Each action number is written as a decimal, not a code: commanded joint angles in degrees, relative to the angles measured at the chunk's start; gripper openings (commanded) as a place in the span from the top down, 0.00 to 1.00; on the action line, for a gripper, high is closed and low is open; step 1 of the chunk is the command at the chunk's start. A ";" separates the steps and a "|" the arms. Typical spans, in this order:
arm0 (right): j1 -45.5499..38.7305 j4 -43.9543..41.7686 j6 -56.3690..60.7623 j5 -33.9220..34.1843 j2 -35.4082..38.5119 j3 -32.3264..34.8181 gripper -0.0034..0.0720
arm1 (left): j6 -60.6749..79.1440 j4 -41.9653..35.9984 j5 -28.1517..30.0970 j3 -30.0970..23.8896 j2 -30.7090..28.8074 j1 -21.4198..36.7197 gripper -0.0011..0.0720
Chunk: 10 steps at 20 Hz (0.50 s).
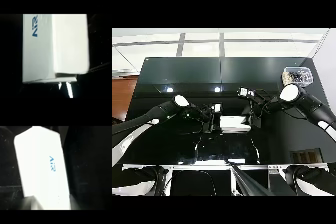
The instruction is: Fold the box and place the chain.
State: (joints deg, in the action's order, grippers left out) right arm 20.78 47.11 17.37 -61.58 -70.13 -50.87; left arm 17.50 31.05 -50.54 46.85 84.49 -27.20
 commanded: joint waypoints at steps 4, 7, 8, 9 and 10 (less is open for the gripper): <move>0.04 0.66 2.25 0.13 -0.04 0.87 0.56 | 0.04 0.00 0.07 0.04 0.02 -0.02 0.52; 0.07 1.88 2.64 -0.83 -0.04 0.90 0.70 | 0.04 0.00 0.07 0.04 0.02 -0.02 0.52; 0.07 1.97 2.62 -0.79 -0.04 0.92 0.70 | 0.04 0.00 0.07 0.04 0.02 -0.02 0.52; 0.07 2.01 2.60 -0.76 -0.04 1.01 0.70 | 0.04 0.00 0.07 0.04 0.02 -0.02 0.52; 0.09 2.56 2.58 -0.81 -0.09 1.05 0.70 | 0.04 0.00 0.07 0.04 0.02 -0.02 0.52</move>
